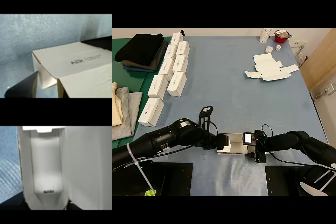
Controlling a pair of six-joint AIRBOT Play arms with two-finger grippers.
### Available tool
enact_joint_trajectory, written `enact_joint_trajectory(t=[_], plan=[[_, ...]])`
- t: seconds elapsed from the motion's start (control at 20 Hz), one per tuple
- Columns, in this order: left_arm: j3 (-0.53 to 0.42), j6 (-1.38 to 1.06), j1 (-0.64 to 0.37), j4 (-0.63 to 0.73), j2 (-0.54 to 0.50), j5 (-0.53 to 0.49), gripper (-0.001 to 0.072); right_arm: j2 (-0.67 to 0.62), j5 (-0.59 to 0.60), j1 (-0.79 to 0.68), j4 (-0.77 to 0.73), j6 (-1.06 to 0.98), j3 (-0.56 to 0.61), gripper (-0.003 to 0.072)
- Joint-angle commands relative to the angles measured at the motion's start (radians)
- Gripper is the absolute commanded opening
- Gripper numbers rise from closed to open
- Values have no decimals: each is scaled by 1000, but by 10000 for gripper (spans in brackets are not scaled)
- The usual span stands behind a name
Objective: Fold the box.
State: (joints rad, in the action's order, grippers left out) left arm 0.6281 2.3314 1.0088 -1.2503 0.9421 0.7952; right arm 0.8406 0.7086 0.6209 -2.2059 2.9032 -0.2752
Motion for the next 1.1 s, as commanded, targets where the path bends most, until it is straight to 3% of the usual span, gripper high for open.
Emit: enact_joint_trajectory(t=[0.0, 0.2, 0.45, 1.05], plan=[[66, 192, 74, -147, 74, 85, 378, 0, 0, 0, 0, 0, 0, 435], [156, 293, 136, -251, 160, 200, 377, 0, 0, 0, 0, 0, 0, 434], [244, 329, 158, -277, 253, 274, 377, 0, 0, 0, 0, 0, 0, 435], [269, 337, 157, -274, 299, 288, 376, 0, 0, 0, 0, 0, 0, 434]])
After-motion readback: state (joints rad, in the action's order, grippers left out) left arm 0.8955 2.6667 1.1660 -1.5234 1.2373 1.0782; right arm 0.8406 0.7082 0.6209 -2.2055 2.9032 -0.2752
